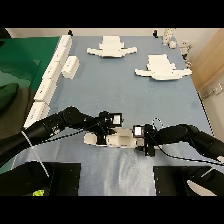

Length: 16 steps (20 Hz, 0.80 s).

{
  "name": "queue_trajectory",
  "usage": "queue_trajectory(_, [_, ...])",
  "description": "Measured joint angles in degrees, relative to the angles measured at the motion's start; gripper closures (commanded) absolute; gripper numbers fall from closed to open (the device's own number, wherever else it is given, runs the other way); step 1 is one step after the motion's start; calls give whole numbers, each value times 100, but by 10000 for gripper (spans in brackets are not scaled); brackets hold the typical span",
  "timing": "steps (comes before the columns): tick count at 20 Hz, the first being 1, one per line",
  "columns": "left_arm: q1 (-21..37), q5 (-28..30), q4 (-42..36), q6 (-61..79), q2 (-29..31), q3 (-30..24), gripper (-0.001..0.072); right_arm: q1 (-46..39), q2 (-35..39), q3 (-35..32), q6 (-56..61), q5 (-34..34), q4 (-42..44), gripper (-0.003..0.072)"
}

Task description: Fold the box.

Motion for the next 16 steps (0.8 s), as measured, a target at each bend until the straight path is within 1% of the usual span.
queue_trajectory(13, [-7,-28,-4,2,2,0,687,0,2,0,-2,0,2,170])
queue_trajectory(14, [-7,-33,-4,2,2,0,543,0,0,0,-2,0,2,170])
queue_trajectory(15, [-7,-22,-37,-2,2,2,335,0,2,0,-4,0,4,170])
queue_trajectory(16, [-7,-31,-42,-2,2,4,320,2,0,0,-7,-2,4,170])
